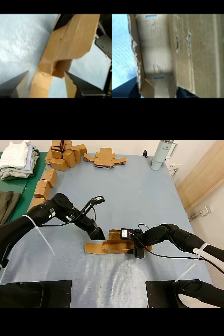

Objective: Fold the box.

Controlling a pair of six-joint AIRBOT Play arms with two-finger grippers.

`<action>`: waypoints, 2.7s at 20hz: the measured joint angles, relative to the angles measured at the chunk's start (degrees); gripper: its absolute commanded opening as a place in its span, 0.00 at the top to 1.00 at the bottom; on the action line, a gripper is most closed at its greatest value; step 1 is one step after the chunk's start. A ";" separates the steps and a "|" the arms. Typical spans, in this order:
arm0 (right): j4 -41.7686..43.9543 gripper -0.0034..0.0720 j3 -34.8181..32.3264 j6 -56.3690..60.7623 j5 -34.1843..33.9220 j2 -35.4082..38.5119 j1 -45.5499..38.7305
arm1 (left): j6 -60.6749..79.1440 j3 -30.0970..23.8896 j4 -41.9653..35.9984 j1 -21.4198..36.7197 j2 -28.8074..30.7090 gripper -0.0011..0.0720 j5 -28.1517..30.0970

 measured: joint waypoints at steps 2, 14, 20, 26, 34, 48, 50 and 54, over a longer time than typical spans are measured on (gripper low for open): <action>-0.02 0.28 0.00 0.00 0.00 0.00 0.00 | -7.19 0.00 1.86 0.04 0.76 0.97 -4.33; -0.22 0.28 0.02 0.00 -0.20 0.00 0.00 | -21.68 1.55 -16.57 -6.64 -5.95 0.97 6.80; -0.22 0.28 0.00 0.02 -0.37 0.00 0.00 | -28.65 2.45 -11.63 -6.93 -11.19 0.97 12.63; -0.22 0.28 0.00 0.02 -0.57 0.00 0.00 | -34.73 2.73 -4.92 -6.97 -12.74 0.97 13.46; -0.24 0.28 0.00 0.02 -0.59 0.00 0.00 | -33.75 5.11 -3.13 -4.28 0.70 0.97 12.11; -0.24 0.28 0.00 0.00 -0.59 0.00 0.00 | -11.23 -22.43 3.56 -10.69 35.56 0.97 12.68; -0.22 0.28 0.00 0.00 -0.59 0.00 0.00 | -1.36 -24.70 4.90 -12.63 35.95 0.90 15.47; -0.24 0.28 0.02 0.00 -0.59 0.00 0.00 | 21.88 -28.61 0.79 -12.76 32.28 0.02 23.56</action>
